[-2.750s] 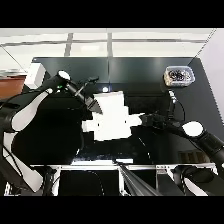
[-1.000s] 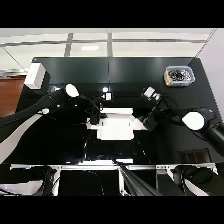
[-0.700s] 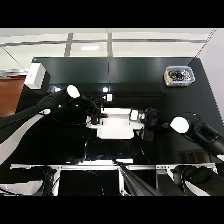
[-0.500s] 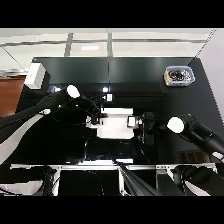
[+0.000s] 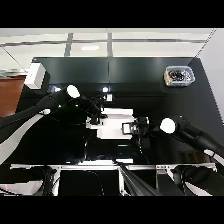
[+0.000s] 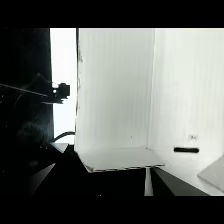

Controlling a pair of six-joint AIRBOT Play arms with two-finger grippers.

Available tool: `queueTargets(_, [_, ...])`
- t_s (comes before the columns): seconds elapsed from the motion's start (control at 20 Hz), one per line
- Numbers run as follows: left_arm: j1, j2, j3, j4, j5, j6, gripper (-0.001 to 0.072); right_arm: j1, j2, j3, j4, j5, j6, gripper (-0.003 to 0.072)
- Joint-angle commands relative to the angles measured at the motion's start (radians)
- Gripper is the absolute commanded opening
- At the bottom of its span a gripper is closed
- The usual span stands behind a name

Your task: Fold the box and place the chain.

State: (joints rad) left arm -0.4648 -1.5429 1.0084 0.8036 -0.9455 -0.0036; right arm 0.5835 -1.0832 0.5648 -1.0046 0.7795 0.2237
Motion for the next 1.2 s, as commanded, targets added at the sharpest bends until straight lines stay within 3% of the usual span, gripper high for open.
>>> queueTargets(0.0, [0.000, -0.001, 0.000, 0.000, -0.001, 0.000, 0.0025, 0.027, -0.027, 0.000, 0.021, -0.092, -0.008, 0.0702])
queueTargets(1.15, [0.000, -0.001, 0.000, 0.000, -0.007, 0.000, 0.0025, 0.027, -0.045, 0.005, 0.047, -0.162, -0.029, 0.0702])
